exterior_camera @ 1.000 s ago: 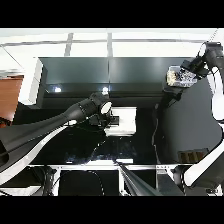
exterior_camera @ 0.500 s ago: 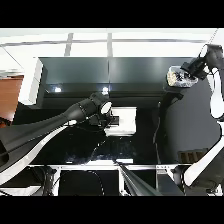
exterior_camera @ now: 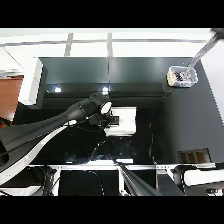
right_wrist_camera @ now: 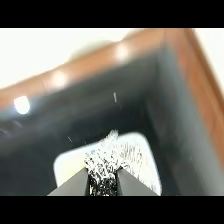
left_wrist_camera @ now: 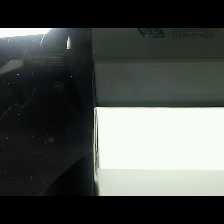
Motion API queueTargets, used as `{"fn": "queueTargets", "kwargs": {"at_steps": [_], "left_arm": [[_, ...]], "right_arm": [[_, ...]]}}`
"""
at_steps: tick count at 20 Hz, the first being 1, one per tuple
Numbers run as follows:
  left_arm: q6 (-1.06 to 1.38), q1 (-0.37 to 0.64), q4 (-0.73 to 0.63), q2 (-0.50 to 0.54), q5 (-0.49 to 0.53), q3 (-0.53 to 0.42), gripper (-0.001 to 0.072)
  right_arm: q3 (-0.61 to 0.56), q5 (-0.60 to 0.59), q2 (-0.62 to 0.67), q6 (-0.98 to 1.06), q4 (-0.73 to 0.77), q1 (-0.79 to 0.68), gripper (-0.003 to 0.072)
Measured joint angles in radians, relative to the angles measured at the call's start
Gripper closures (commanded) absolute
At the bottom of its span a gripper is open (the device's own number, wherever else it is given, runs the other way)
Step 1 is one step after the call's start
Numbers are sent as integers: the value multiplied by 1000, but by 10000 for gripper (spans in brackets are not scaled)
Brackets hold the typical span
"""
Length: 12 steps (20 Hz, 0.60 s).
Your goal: Fold the box and place the chain.
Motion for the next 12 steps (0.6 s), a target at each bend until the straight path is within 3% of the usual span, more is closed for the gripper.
{"fn": "queueTargets", "kwargs": {"at_steps": [5,12], "left_arm": [[0,0,0,0,0,0,684],[0,0,0,0,6,0,684]], "right_arm": [[1,-18,270,-85,108,8,670],[-81,155,493,-156,279,73,670]]}}
